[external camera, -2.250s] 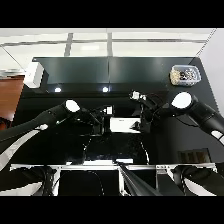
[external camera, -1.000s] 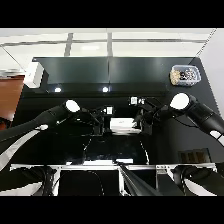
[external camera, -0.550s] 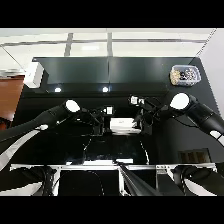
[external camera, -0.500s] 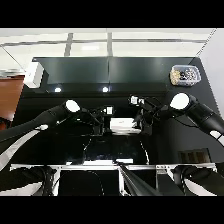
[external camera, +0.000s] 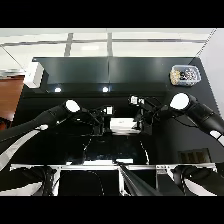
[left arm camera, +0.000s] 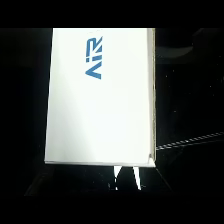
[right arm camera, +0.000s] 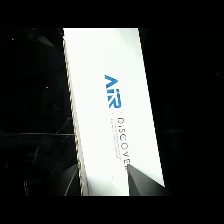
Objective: Fold the box and place the chain.
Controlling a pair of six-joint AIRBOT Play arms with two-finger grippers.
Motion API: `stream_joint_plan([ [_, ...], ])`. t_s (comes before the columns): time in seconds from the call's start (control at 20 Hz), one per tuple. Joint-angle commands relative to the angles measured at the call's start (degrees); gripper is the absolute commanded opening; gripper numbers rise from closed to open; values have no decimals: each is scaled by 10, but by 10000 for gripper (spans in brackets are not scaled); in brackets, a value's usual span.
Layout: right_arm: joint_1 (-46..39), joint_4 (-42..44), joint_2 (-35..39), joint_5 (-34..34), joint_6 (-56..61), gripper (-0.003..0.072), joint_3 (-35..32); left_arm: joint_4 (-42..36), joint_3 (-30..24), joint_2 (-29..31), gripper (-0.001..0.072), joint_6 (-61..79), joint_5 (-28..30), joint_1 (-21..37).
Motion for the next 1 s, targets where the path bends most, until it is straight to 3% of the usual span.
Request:
stream_joint_plan([
  [0.0,1,0,-2,-7,5,378,0,0,0,0,391,0,0,0],
  [0.7,12,-6,3,1,19,377,-23,0,0,0,391,0,0,0],
  [0.8,9,-6,26,12,71,377,-9,0,0,0,391,0,0,0],
  [0.95,-26,-7,71,55,243,348,9,0,0,0,390,0,0,0],
])
